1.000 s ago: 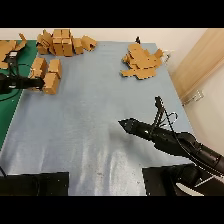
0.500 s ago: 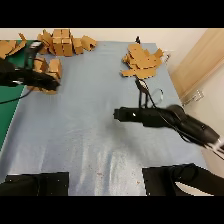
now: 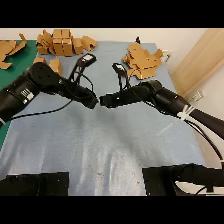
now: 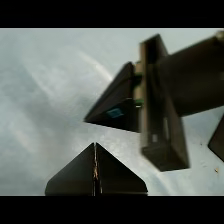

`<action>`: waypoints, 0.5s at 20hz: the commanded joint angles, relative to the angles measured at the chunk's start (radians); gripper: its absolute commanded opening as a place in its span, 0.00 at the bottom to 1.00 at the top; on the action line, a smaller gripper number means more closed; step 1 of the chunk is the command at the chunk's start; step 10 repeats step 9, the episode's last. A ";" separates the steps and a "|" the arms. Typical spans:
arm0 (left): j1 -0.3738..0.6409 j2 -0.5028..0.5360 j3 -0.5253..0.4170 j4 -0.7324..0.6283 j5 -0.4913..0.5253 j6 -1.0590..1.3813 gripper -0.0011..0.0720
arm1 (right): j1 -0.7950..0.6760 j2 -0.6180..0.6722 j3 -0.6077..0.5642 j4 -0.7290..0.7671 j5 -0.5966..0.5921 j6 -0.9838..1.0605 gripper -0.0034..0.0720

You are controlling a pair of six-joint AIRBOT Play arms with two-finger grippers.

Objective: Fold the box.

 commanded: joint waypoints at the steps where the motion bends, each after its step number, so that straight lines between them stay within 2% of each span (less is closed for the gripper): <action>1: -0.041 0.001 -0.034 0.002 -0.010 -0.038 0.03 | -0.001 -0.038 0.030 0.040 -0.019 -0.014 0.05; 10: -0.043 0.001 -0.036 0.007 -0.025 -0.037 0.03 | -0.002 -0.038 0.030 0.040 -0.020 -0.014 0.05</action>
